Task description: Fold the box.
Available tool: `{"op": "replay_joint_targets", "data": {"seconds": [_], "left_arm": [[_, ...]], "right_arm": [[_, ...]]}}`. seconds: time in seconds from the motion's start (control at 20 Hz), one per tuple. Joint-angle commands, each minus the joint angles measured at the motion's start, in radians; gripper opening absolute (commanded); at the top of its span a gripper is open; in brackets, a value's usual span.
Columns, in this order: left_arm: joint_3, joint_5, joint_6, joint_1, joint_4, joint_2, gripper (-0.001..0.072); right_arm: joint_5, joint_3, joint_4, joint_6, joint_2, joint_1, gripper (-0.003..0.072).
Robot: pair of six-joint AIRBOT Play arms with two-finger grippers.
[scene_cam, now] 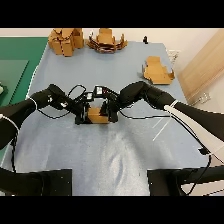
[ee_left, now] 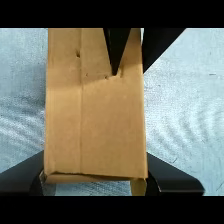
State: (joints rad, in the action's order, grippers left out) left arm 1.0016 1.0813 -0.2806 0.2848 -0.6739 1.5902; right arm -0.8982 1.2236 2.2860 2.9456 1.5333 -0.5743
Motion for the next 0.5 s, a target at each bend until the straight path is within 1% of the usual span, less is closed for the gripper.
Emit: {"op": "replay_joint_targets", "data": {"seconds": [0.0,0.2,0.45], "left_arm": [[0.000,0.002,-0.005,0.000,-0.003,0.000,0.0226],[0.000,0.002,-0.005,0.000,-0.003,0.000,0.0226],[0.000,0.001,-0.005,0.000,-0.003,0.000,0.0226]], "right_arm": [[0.023,0.002,-0.006,-0.006,-0.014,0.001,0.0079],[0.024,0.002,-0.005,-0.005,-0.040,0.002,0.0078],[0.022,0.003,-0.012,-0.006,-0.029,0.002,0.0077]]}}
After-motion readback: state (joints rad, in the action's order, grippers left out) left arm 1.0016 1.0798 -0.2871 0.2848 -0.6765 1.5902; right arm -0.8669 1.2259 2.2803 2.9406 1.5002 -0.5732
